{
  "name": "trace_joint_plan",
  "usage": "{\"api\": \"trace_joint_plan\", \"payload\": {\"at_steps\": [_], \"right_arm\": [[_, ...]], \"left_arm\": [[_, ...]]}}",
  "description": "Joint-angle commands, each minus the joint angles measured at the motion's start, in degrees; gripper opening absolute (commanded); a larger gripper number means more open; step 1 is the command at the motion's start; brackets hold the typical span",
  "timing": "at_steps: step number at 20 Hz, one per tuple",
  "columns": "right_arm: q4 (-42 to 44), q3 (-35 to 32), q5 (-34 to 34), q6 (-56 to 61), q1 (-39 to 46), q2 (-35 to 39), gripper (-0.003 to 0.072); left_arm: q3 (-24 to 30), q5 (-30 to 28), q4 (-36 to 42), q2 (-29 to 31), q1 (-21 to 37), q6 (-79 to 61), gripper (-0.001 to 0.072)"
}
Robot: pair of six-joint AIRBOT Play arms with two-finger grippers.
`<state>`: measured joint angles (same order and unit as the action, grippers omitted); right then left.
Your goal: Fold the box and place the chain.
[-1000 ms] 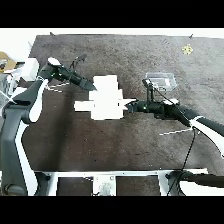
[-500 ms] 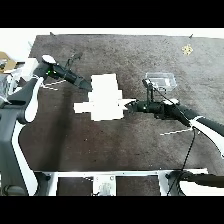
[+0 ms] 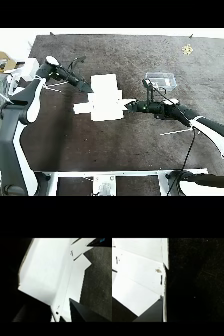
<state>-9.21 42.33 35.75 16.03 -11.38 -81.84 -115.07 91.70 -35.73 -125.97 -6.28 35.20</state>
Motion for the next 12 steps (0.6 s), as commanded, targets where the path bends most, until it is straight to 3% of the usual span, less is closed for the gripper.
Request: {"api": "trace_joint_plan", "payload": {"at_steps": [1, 5, 7, 11, 12], "right_arm": [[0.0, 0.0, 0.0, 0.0, 0.0, 0.0, 0.0004], [0.0, 0.0, -0.1, 0.0, 0.0, 0.0, 0.0005], [0.0, 0.0, -0.2, 0.0, 0.0, 0.0, 0.0004], [0.0, 0.0, -0.3, 0.0, 0.0, 0.0, 0.0004], [0.0, 0.0, -0.3, 0.0, 0.0, 0.0, 0.0004]], "left_arm": [[0.2, -0.2, 2.6, -1.9, -0.9, -0.8, 0.0537], [0.2, -0.1, 2.8, -2.6, -0.9, -0.8, 0.0521], [0.2, 0.2, 3.4, -2.9, -0.9, -0.8, 0.0412], [0.3, 2.0, 3.4, -3.1, -1.2, -0.8, 0.0410], [0.3, 2.0, 3.4, -3.2, -1.2, -0.8, 0.0380]]}}
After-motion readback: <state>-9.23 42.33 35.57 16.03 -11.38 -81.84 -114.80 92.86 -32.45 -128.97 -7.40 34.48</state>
